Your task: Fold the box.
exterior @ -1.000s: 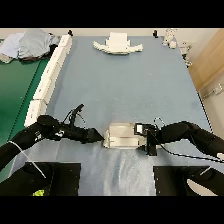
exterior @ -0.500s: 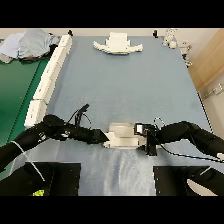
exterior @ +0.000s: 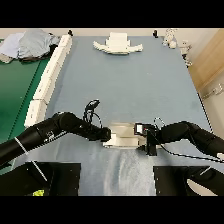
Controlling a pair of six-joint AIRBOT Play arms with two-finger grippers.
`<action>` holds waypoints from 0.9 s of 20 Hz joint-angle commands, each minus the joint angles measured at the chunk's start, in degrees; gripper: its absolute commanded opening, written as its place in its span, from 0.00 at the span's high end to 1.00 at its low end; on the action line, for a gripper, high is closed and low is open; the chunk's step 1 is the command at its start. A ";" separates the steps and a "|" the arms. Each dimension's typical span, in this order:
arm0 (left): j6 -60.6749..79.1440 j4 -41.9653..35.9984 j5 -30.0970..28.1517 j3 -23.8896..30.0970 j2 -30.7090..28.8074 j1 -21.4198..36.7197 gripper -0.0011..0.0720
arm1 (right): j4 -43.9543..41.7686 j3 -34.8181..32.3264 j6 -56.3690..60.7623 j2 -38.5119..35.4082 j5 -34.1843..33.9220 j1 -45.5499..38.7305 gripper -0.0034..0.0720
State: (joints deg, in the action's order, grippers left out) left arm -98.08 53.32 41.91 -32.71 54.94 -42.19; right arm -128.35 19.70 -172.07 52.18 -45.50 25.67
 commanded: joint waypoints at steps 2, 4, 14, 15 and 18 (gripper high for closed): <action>-14.56 9.14 1.57 -4.26 2.36 -4.55 0.47 | 0.00 -0.02 0.02 0.00 0.00 0.00 0.28; -17.99 10.12 2.23 -5.01 3.78 -6.29 0.47 | 0.00 -0.02 0.00 0.00 0.02 0.00 0.28; -31.69 17.64 4.92 -10.45 6.75 -11.08 0.47 | 0.00 -0.02 0.02 0.00 0.00 0.00 0.28; -32.20 17.88 5.55 -11.02 7.52 -11.45 0.47 | 0.00 -0.02 0.00 0.00 0.00 0.00 0.28; -34.51 19.89 7.67 -13.14 10.32 -12.85 0.47 | 0.00 -0.02 0.02 0.00 0.00 0.00 0.28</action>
